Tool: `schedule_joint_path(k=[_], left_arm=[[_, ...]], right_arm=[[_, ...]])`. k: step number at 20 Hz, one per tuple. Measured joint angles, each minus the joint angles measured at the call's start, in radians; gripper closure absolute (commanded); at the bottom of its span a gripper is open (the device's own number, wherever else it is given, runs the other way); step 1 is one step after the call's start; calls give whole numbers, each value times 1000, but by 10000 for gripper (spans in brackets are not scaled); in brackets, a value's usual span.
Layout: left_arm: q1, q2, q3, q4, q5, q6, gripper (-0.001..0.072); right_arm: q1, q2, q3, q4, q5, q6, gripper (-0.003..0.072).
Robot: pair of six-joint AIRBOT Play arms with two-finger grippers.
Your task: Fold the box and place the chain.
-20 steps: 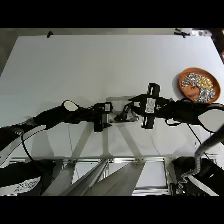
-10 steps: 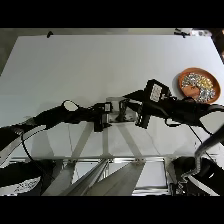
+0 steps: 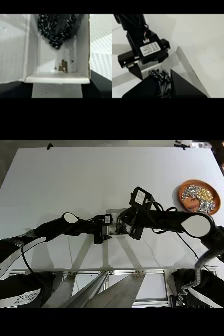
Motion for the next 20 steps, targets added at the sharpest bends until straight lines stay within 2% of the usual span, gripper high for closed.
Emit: schedule_joint_path(k=[10,14,15,16,17,18,20], left_arm=[[0,0,0,0,0,0,557],[0,0,0,0,0,0,557],[0,0,0,0,0,0,557],[0,0,0,0,0,0,557],[0,0,0,0,0,0,557],[0,0,0,0,0,0,557],[0,0,0,0,0,0,557]], right_arm=[[-44,-176,1,-23,106,102,674],[-46,-261,1,-25,100,164,672],[-46,-278,1,-23,91,187,645],[-47,-294,1,-18,81,211,556],[-47,-306,1,-14,75,229,521],[-47,-315,1,-10,72,245,440],[-47,-326,1,-5,71,268,433]])
